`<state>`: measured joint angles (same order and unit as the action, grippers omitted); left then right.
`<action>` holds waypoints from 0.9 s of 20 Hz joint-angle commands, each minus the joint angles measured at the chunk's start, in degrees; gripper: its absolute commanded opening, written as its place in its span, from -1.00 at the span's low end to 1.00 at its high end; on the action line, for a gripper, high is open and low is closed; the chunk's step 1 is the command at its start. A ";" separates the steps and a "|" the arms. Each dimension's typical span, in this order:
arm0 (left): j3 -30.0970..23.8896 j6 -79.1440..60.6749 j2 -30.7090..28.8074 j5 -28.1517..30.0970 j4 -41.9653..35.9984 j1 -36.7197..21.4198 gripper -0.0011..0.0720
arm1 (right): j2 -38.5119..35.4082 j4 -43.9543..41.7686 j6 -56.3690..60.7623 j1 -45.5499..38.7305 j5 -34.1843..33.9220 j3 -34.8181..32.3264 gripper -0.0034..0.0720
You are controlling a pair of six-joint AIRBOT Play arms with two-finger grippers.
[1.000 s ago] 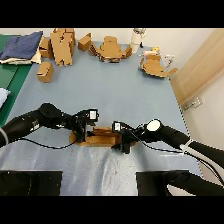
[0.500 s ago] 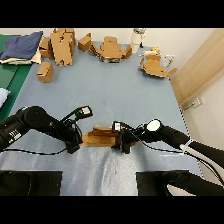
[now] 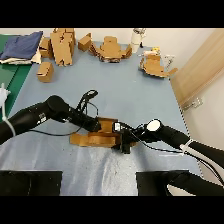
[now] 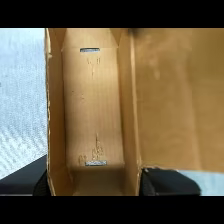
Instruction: Fold the box.
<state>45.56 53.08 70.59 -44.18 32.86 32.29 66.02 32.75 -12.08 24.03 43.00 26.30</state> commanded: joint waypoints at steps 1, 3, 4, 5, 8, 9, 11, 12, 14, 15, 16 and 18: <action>3.58 2.32 4.79 1.81 -2.64 -1.64 -0.94 | 0.04 0.00 0.00 0.02 0.04 0.04 0.62; 3.54 3.56 6.47 -1.40 -2.62 -3.30 -0.94 | 0.04 0.00 0.00 0.02 0.07 0.04 0.62; 3.54 3.58 7.56 -3.54 -2.47 -3.82 -0.94 | 0.04 0.00 0.00 0.02 0.07 0.04 0.62; 3.54 3.58 8.55 -5.18 -2.27 -3.82 -0.94 | 0.04 0.00 0.00 0.02 0.07 0.04 0.62; 3.54 4.57 11.56 -8.63 -2.25 -3.58 -0.94 | 0.04 0.00 0.00 0.02 0.04 0.04 0.62; 3.54 5.01 12.44 -9.31 -2.27 -3.56 -0.94 | 0.04 0.00 0.00 0.02 0.07 0.04 0.62; 3.54 5.03 13.68 -9.99 -2.29 -3.58 -0.94 | 0.04 0.00 0.00 0.02 0.04 0.04 0.62; 3.54 4.96 13.97 -9.86 -2.49 -3.58 -0.94 | 0.04 0.00 0.00 0.02 0.04 0.04 0.62; 3.65 4.33 14.01 -9.77 -3.04 -3.74 -0.94 | 0.04 0.00 0.00 0.02 0.04 0.04 0.62; 3.72 4.22 13.99 -9.68 -3.21 -3.82 -0.94 | 0.04 0.00 0.00 0.02 0.04 0.04 0.62; 3.89 3.50 13.99 -9.68 -3.28 -3.82 -0.94 | 0.04 0.00 0.00 0.02 0.04 0.04 0.62; 4.52 0.55 13.99 -9.92 -3.41 -3.82 -0.94 | 0.04 0.00 0.00 0.02 0.04 0.04 0.62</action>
<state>49.54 56.49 84.31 -53.56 29.76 28.56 66.02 32.82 -12.10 24.03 43.13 26.30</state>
